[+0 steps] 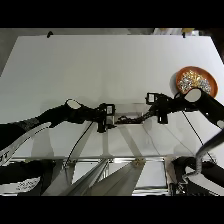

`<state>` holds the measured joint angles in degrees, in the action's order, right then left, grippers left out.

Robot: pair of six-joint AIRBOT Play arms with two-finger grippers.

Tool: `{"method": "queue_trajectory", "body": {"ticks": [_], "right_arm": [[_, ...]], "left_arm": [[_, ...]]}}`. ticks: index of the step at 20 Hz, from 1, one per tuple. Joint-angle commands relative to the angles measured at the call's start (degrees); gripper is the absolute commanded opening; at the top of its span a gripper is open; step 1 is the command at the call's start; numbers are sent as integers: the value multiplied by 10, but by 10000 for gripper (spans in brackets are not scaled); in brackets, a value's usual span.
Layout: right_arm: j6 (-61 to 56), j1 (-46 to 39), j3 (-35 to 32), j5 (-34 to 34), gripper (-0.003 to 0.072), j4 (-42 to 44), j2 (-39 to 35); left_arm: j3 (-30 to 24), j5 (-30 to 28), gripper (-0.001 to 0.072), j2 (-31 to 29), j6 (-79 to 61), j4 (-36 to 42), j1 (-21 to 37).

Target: Fold the box and place the chain.

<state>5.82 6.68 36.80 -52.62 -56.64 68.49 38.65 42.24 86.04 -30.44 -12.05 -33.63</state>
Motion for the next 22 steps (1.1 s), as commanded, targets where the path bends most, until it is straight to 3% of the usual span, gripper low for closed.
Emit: {"method": "queue_trajectory", "body": {"ticks": [1,9,11,13,18,22], "right_arm": [[23,24,0,31,184,1,46],[52,34,0,41,157,25,58],[52,34,0,37,38,23,58],[47,34,0,25,12,7,53],[-44,33,0,9,11,-77,-40],[-125,33,0,-15,11,-80,-146]], "left_arm": [[0,0,394,0,0,0,0],[0,0,394,0,0,0,0],[0,0,394,0,0,0,0],[0,0,394,0,0,0,0],[0,0,394,0,0,0,0],[0,0,394,0,0,0,0]]}}
